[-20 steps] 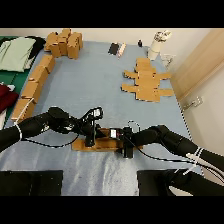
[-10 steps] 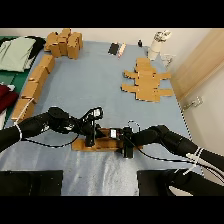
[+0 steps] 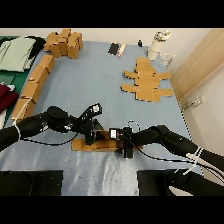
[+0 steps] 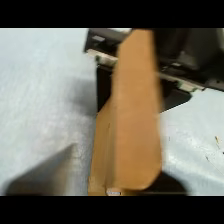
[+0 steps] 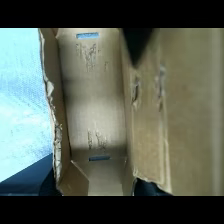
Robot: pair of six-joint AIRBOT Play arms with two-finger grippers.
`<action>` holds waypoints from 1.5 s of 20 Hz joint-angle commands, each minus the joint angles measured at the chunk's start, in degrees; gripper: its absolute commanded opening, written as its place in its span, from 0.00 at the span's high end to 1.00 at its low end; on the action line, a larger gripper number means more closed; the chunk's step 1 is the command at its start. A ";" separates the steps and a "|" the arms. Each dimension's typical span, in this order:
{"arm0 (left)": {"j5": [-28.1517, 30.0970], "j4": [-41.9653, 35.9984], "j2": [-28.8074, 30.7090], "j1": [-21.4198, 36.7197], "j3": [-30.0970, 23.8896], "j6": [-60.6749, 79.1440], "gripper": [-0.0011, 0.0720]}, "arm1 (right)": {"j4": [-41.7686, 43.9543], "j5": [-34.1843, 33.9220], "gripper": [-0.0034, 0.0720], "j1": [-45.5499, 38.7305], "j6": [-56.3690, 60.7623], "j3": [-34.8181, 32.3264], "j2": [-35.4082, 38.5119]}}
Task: Fold the box.
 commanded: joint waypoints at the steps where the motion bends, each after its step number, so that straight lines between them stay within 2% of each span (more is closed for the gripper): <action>1: -0.57 8.85 3.08 3.30 0.07 -14.05 0.07 | 0.02 -0.02 0.29 0.04 0.09 -0.04 -0.04; 3: -3.65 18.32 7.43 7.19 0.07 -26.27 0.06 | 0.02 -0.02 0.29 0.04 0.09 -0.04 -0.04; 6: -18.36 26.84 13.38 10.47 0.02 -46.47 0.10 | 0.02 -0.02 0.29 0.04 0.09 -0.04 -0.04; 8: -26.43 26.16 14.29 8.68 -0.61 -61.40 0.97 | 0.02 -0.02 0.29 0.04 0.09 -0.04 -0.04; 9: -27.76 24.52 13.99 6.56 -1.20 -67.12 0.97 | 0.00 -0.02 0.29 0.04 0.09 -0.04 -0.04; 10: -26.71 22.67 13.53 4.28 -1.53 -70.07 0.97 | -0.15 -0.02 0.29 0.04 0.09 -0.04 -0.04; 12: -20.48 16.02 11.76 0.87 -1.44 -71.19 0.97 | -0.15 -0.02 0.29 0.04 0.09 -0.04 -0.04; 15: -12.35 5.11 6.95 0.52 0.35 -68.76 0.97 | -0.15 -0.02 0.29 0.04 0.09 -0.04 -0.04; 17: -9.81 3.39 3.08 1.07 3.30 -68.57 0.97 | -0.17 -0.02 0.29 0.04 0.09 -0.04 -0.04; 22: -3.21 5.46 -4.48 1.81 11.30 -68.13 0.97 | -0.35 -0.02 0.29 0.04 0.09 -0.04 -0.04; 27: -6.91 19.80 -11.72 1.81 13.14 -74.97 0.97 | -0.37 -0.02 0.29 0.04 0.09 -0.04 -0.04; 30: -7.10 21.05 -12.63 1.79 13.14 -75.01 0.97 | -0.37 -0.02 0.29 0.04 0.09 -0.04 -0.04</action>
